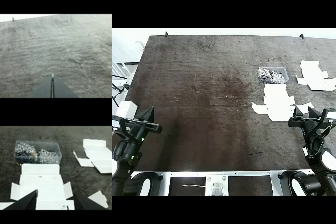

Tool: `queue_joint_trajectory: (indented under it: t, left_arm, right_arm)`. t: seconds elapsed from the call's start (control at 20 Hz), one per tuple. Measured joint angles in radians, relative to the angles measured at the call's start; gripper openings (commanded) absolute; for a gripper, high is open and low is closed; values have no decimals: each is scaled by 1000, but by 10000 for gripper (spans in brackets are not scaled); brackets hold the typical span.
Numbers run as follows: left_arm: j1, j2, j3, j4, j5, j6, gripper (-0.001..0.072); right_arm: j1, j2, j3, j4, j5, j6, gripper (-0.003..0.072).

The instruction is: Fold the box and place the chain.

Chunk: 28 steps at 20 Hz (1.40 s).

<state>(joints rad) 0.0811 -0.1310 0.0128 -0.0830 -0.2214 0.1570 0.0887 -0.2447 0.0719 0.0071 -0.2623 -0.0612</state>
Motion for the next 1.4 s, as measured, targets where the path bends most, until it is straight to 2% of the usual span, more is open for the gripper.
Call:
queue_joint_trajectory:
  t: [0.35,0.55,0.7,0.85,1.0,1.1,1.25,1.4]
  left_arm:
    - [0,0,0,0,0,0,19]
    - [0,0,0,0,0,0,19]
    - [0,0,0,0,0,0,19]
    - [0,0,0,0,0,0,19]
    - [0,0,0,0,0,0,19]
    - [0,0,0,0,0,0,19]
    - [0,0,0,0,0,0,19]
    - [0,0,0,0,0,0,19]
  right_arm:
    - [0,0,15,1,15,0,532]
    - [-13,-14,103,17,35,1,530]
    - [-80,-93,206,74,40,1,530]
    - [-204,-243,310,150,90,0,519]
    - [-370,-421,391,190,264,27,508]
    - [-499,-539,452,105,452,143,515]
    - [-694,-716,596,-248,783,441,564]
    - [-856,-866,772,-560,1055,646,564]
